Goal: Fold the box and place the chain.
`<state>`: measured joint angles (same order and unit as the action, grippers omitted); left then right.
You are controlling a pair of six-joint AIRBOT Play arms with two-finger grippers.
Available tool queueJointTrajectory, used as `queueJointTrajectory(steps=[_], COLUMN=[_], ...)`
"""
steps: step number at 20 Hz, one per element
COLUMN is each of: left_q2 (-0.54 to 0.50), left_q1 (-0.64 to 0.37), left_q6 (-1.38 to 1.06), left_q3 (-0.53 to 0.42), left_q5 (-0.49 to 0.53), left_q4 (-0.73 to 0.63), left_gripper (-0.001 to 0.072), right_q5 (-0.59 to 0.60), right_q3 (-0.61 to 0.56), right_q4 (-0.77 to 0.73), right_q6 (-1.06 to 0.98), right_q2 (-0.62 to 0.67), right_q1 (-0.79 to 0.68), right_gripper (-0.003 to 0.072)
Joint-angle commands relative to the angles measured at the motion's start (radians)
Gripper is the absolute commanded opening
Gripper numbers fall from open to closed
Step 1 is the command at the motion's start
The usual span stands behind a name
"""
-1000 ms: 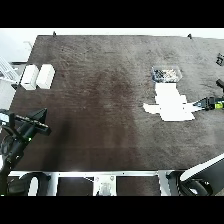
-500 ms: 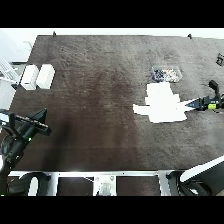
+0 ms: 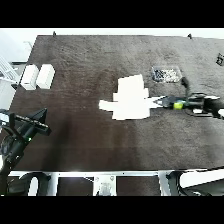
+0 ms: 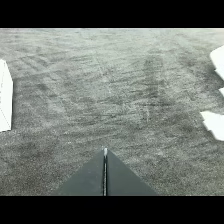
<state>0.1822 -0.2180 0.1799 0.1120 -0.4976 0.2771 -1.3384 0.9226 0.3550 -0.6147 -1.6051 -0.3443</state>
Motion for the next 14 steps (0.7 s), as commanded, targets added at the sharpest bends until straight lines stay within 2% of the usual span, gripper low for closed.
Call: queueJointTrajectory(steps=[1, 2, 4, 7, 14], left_q2=[-0.001, -0.001, -0.001, -0.001, -0.001], left_q1=[0.000, 0.000, 0.000, 0.000, 0.000], left_q6=[0.000, -0.005, -0.129, -0.136, -0.136], left_q3=[0.000, 0.000, 0.000, 0.000, 0.000], left_q5=[0.000, 0.002, 0.080, 0.167, 0.166], left_q4=[0.000, 0.001, 0.000, 0.000, 0.000], left_gripper=[0.0023, 0.0023, 0.0023, 0.0023, 0.0023], right_q5=[0.262, 0.323, 0.407, 0.414, 0.411], right_q3=[-0.088, -0.080, -0.068, -0.051, 0.004], right_q4=[-0.102, -0.102, -0.101, -0.100, -0.066], right_q6=[-0.010, -0.018, -0.029, -0.040, -0.035], right_q2=[0.068, 0.068, 0.067, 0.037, -0.020], right_q1=[0.216, 0.261, 0.319, 0.325, 0.332], right_gripper=[0.0000, 0.0000, 0.0000, 0.0000, 0.0000])
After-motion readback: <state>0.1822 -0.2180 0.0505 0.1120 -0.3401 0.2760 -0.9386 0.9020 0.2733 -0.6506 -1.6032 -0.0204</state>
